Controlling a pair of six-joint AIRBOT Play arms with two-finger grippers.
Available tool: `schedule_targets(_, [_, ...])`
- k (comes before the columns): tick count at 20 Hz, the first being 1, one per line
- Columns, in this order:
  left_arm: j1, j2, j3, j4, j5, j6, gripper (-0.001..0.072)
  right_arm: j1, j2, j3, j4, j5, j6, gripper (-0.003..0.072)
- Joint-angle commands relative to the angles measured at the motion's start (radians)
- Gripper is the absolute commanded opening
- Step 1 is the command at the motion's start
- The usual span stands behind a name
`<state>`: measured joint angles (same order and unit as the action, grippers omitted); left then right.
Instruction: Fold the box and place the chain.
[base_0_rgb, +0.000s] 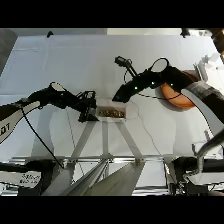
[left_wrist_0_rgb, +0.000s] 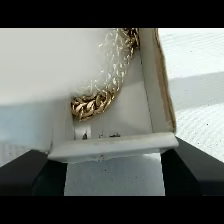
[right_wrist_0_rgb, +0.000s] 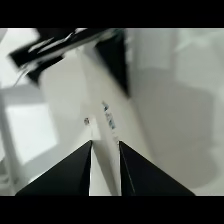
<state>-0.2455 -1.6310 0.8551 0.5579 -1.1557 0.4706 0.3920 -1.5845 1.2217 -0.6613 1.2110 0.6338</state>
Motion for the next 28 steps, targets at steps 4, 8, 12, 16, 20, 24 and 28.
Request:
schedule_targets(4, [0.000, 0.000, 0.000, 0.000, 0.000, 0.000, 0.0154, 0.017, -0.006, 0.000, -0.045, 0.077, -0.135, 0.0200])
schedule_targets(8, [0.000, 0.000, 0.000, 0.000, 0.000, 0.000, 0.0154, 0.087, 0.115, -0.118, -0.131, -0.120, -0.228, 0.0200])
schedule_targets(12, [0.000, 0.000, 0.000, 0.000, 0.000, 0.000, 0.0154, 0.170, 0.270, -0.264, -0.190, -0.359, -0.277, 0.0200])
schedule_targets(16, [0.000, 0.000, 0.000, 0.000, 0.000, 0.000, 0.0154, 0.225, 0.305, -0.307, -0.231, -0.422, -0.276, 0.0170])
schedule_targets(20, [0.000, 0.000, 0.000, 0.000, 0.000, 0.000, 0.0154, 0.263, 0.304, -0.349, -0.231, -0.472, -0.269, 0.0168])
schedule_targets(24, [0.000, 0.000, 0.000, 0.000, 0.000, 0.000, 0.0154, 0.267, 0.304, -0.363, -0.238, -0.529, -0.265, 0.0158])
schedule_targets(28, [0.000, 0.000, 0.000, 0.000, 0.000, 0.000, 0.0154, 0.267, 0.314, -0.363, -0.257, -0.564, -0.265, 0.0159])
